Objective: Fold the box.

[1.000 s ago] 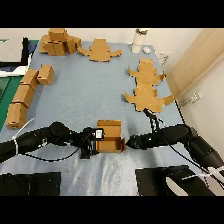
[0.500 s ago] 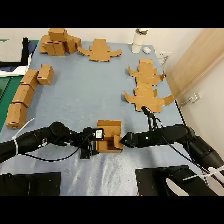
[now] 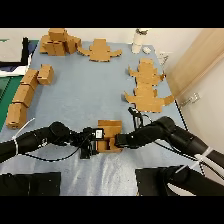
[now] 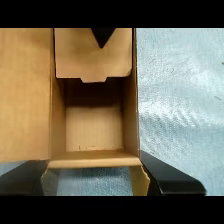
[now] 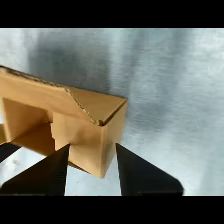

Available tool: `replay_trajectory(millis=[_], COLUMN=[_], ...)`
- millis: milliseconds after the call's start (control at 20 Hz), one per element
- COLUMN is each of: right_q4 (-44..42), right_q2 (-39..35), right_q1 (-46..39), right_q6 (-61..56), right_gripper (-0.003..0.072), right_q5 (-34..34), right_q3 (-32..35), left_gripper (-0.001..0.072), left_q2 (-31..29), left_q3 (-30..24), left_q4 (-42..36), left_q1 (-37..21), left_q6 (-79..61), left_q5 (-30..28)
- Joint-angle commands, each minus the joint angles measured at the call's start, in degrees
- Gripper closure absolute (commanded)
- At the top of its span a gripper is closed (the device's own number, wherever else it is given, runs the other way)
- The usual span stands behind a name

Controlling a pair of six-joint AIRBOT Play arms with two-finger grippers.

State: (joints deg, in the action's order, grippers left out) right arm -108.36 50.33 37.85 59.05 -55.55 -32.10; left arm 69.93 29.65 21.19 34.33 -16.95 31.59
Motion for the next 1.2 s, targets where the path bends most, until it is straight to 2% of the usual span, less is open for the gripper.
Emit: replay_trajectory(millis=[0,300,350,500,550,650,700,750,800,850,900,950,1150], right_q4=[17.7,22.3,22.6,23.1,23.1,23.2,23.5,23.5,23.6,23.5,23.6,23.6,24.0], right_q2=[6.9,19.2,20.7,22.0,22.1,22.2,22.2,22.2,22.2,22.2,22.2,22.2,22.2], right_q1=[9.0,15.4,15.4,15.4,15.4,15.4,15.4,15.4,15.4,15.4,15.4,15.4,15.5], right_q6=[-20.2,-27.3,-27.8,-29.4,-29.7,-30.0,-30.3,-30.3,-30.3,-30.3,-30.3,-30.3,-28.8], right_gripper=[0.0222,0.0226,0.0256,0.0275,0.0325,0.0357,0.0412,0.0432,0.0507,0.0528,0.0617,0.0662,0.068], right_q5=[-5.9,-11.1,-12.9,-13.5,-13.6,-14.0,-14.0,-14.0,-14.0,-14.0,-14.1,-14.2,-14.2], right_q3=[-6.8,-15.0,-15.8,-16.4,-16.4,-16.4,-16.4,-16.4,-16.4,-16.4,-16.4,-16.4,-16.4], left_gripper=[0.026,0.0261,0.026,0.026,0.0261,0.026,0.026,0.026,0.026,0.026,0.026,0.026,0.026], left_q2=[0.0,0.0,0.0,0.0,0.0,0.0,0.0,0.0,0.0,0.0,0.0,0.0,0.0], left_q3=[0.0,0.0,0.0,0.0,0.0,0.0,0.0,0.0,0.0,0.0,0.0,0.0,0.0], left_q4=[0.0,0.0,0.0,0.0,0.0,0.0,0.0,0.0,0.0,0.0,0.0,0.0,0.0], left_q1=[0.0,0.0,0.0,0.0,0.0,0.0,0.0,0.0,0.0,0.0,0.0,0.0,0.0], left_q6=[0.0,0.0,0.0,0.0,0.0,0.0,0.0,0.0,0.0,0.0,0.0,0.0,0.0], left_q5=[0.0,0.0,0.0,0.0,0.0,0.0,0.0,0.0,0.0,0.0,0.0,0.0,0.0])
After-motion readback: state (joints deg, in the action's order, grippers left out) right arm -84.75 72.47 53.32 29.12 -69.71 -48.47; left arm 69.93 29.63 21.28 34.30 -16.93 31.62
